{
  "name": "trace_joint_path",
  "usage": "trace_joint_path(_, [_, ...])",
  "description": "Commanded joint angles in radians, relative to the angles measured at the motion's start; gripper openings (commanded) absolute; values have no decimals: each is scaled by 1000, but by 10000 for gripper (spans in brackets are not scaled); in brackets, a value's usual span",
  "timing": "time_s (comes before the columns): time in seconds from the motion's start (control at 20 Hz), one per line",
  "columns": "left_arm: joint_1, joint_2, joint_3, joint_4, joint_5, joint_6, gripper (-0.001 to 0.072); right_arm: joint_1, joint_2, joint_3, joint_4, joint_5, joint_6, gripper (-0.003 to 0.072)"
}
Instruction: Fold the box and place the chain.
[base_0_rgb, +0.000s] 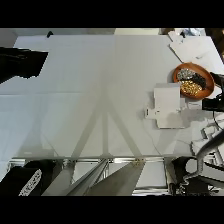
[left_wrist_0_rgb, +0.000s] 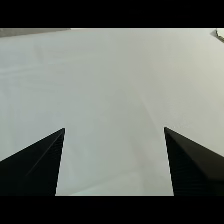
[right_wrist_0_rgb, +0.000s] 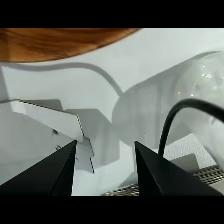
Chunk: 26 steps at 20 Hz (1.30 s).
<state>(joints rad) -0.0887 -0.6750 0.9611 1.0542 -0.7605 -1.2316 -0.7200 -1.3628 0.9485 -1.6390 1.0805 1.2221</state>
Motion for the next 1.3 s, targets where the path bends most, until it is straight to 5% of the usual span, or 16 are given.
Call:
trace_joint_path(0.0, [0,1,1,0,0,0,696,-32,-36,0,56,11,-88,406])
trace_joint_path(0.45, [0,1,1,0,0,0,696,-32,-37,0,190,72,-185,395])
trace_joint_path(0.8, [0,1,1,0,0,0,696,-32,-64,0,282,142,-181,281])
trace_joint_path(0.95, [0,0,1,0,0,0,696,-32,-99,0,295,151,-174,14])
trace_joint_path(1.25, [0,0,1,0,0,0,696,-13,-65,0,515,214,-338,10])
